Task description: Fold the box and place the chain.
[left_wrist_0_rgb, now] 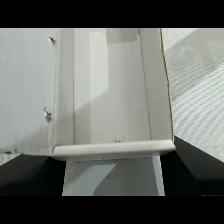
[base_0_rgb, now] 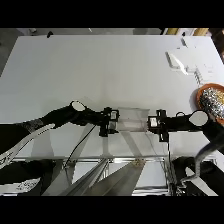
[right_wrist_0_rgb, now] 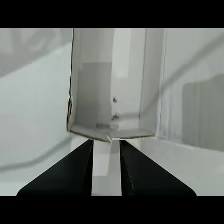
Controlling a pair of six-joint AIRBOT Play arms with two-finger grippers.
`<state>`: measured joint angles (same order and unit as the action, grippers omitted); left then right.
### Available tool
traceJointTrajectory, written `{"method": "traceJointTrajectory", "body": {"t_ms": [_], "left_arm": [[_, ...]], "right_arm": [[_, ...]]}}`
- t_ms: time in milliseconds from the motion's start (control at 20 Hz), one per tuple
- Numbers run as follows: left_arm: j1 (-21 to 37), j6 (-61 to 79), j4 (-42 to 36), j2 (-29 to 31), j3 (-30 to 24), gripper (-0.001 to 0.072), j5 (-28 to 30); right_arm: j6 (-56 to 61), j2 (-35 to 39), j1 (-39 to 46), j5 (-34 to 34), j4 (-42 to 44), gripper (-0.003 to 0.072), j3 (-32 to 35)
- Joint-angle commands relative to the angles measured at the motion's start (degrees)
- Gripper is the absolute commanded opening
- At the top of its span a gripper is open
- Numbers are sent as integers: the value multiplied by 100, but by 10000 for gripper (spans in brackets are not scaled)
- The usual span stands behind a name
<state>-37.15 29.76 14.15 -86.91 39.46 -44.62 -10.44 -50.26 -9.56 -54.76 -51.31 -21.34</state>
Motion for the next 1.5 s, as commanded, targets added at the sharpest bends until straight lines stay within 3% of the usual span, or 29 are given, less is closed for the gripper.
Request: {"method": "traceJointTrajectory", "body": {"t_ms": [0,350,400,550,600,750,1000,1150,1200,1450], "left_arm": [[0,0,0,-2,4,321,4],[2,0,0,-2,4,321,4],[0,0,0,-2,4,321,4],[0,0,0,-2,4,321,4],[0,0,0,-2,4,321,4],[0,0,0,-2,4,321,4],[0,0,0,-2,4,321,4],[0,0,0,-2,4,321,4],[0,0,0,-2,4,321,4],[0,0,0,-2,4,321,4]], "right_arm": [[-247,-284,-2,50,470,160,28],[-487,-754,-2,188,1370,164,28],[-485,-807,-2,188,1427,187,28],[-463,-833,-2,186,1425,393,28],[-455,-833,-2,175,1419,422,28],[-52,-789,0,35,1300,420,28],[2444,203,0,-315,-127,390,28],[3340,1016,144,-785,-544,136,26],[3519,1248,271,-846,-542,87,26],[4841,1810,1064,-769,-527,20,-129]]}}
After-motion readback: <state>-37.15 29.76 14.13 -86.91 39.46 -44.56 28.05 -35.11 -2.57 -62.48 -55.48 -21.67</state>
